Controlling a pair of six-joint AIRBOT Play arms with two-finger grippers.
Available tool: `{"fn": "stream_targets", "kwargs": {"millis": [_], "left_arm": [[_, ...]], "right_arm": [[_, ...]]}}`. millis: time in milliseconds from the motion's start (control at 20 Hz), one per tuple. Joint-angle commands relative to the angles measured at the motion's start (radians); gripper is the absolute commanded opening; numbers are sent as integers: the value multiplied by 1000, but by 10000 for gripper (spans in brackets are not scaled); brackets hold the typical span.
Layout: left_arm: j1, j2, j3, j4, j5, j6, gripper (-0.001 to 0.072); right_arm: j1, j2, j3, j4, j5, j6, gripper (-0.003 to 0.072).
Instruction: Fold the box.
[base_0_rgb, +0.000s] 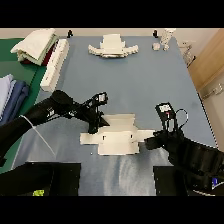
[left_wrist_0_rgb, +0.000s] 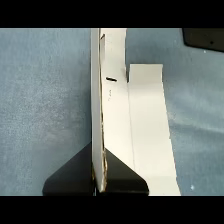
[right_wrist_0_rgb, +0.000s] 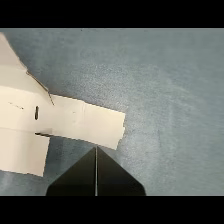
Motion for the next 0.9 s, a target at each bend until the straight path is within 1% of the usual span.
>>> {"fn": "stream_targets", "kwargs": {"millis": [0, 150, 300, 700, 800, 850], "left_arm": [[1, 0, -31, 3, 19, 1, 15], [1, 0, -67, 3, 34, 1, 14], [1, 0, -92, 3, 13, 0, 14], [1, 1, -97, 3, -35, -14, 15], [1, 1, -97, 3, -32, -24, 14], [1, 0, -97, 3, -32, -24, 15]], "right_arm": [[0, -2, 0, -17, 0, 2, 0], [0, -3, 0, -17, 0, 2, 0], [0, -3, 0, -17, 0, 2, 0], [0, -3, 0, -11, 4, 1, 0], [0, -3, 0, 17, 37, -22, 1], [0, -3, 0, 35, 74, -57, 1]]}}
